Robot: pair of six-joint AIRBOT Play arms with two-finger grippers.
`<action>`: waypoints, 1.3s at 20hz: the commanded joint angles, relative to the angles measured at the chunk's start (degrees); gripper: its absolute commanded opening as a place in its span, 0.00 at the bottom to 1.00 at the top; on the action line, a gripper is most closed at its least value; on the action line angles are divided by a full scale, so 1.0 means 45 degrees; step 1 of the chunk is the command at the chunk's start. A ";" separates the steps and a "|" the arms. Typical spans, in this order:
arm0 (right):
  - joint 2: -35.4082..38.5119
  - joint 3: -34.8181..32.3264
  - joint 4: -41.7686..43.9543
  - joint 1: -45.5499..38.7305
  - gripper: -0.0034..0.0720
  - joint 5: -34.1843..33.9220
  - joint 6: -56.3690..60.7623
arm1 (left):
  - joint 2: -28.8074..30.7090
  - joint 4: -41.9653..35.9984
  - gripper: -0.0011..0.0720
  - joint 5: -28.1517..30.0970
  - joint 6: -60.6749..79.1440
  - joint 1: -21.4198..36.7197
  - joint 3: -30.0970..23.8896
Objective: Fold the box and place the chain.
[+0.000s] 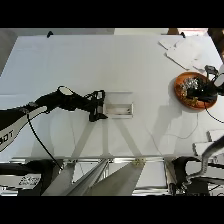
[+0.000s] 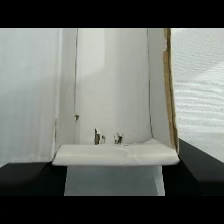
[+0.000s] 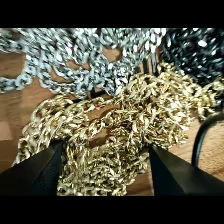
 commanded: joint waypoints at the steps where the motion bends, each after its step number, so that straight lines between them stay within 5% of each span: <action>1: -0.0389 -0.0010 0.0078 -0.0015 0.62 0.0034 -0.0058 | 0.0005 0.0005 0.41 0.0000 0.0000 0.0005 0.0005; 3: -0.0389 -0.0010 0.0092 -0.0015 0.24 0.0131 -0.0058 | 0.0010 0.0005 0.41 0.0000 0.0000 0.0005 0.0005; 5: -0.0384 -0.0010 0.0083 -0.0015 0.06 0.0398 -0.0063 | 0.0010 0.0005 0.41 0.0000 0.0000 0.0005 0.0005; 14: 0.1991 -0.0010 0.0039 -0.0015 0.05 0.1409 -0.1073 | 0.0005 0.0005 0.41 0.0005 0.0000 0.0005 0.0005; 21: 0.4639 -0.0010 0.0738 0.0005 0.05 0.3701 -0.2783 | 0.0010 0.0005 0.41 0.0000 0.0000 0.0005 0.0010; 26: 0.6057 -0.0015 0.1690 0.1821 0.05 0.3954 -0.3002 | 0.0010 0.0005 0.41 0.0000 0.0000 0.0005 0.0005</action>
